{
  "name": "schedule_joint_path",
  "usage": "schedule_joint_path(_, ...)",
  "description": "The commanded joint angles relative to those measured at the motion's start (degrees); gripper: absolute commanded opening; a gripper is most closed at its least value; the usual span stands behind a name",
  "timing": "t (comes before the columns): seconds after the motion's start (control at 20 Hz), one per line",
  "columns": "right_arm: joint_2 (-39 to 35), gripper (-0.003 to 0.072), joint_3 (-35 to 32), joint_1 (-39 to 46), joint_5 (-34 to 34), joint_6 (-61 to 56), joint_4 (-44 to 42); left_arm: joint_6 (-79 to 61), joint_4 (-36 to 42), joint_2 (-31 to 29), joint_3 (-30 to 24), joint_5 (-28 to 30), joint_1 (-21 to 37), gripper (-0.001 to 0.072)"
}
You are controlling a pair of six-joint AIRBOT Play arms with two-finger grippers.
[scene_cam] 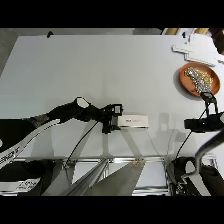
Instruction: Fold the box and place the chain.
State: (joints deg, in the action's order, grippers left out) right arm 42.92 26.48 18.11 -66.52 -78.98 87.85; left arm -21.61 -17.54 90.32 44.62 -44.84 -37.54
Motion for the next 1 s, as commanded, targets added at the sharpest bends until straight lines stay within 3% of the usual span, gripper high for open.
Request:
schedule_joint_path(0.0, -0.1, 0.0015, 0.0, 0.4, -0.3, -0.7, 0.4, 0.0, 0.0, 0.0, 0.0, 0.0, 0.0, 0.0311)
schedule_joint_path(0.6, 0.0, 0.0015, 0.0, 0.4, -0.3, -0.7, 0.4, 3.3, -0.4, -1.6, 0.0, -0.7, 0.4, 0.0310)
schedule_joint_path(0.75, -0.1, 0.0015, 0.0, 0.4, -0.3, -0.7, 0.4, 13.7, -4.4, -8.7, 0.0, -0.8, 2.8, 0.0344)
schedule_joint_path(0.95, -0.1, 0.0015, 0.0, 0.4, -0.3, -0.7, 0.4, 36.8, -23.9, -22.7, 0.0, 0.9, 10.8, 0.0341)
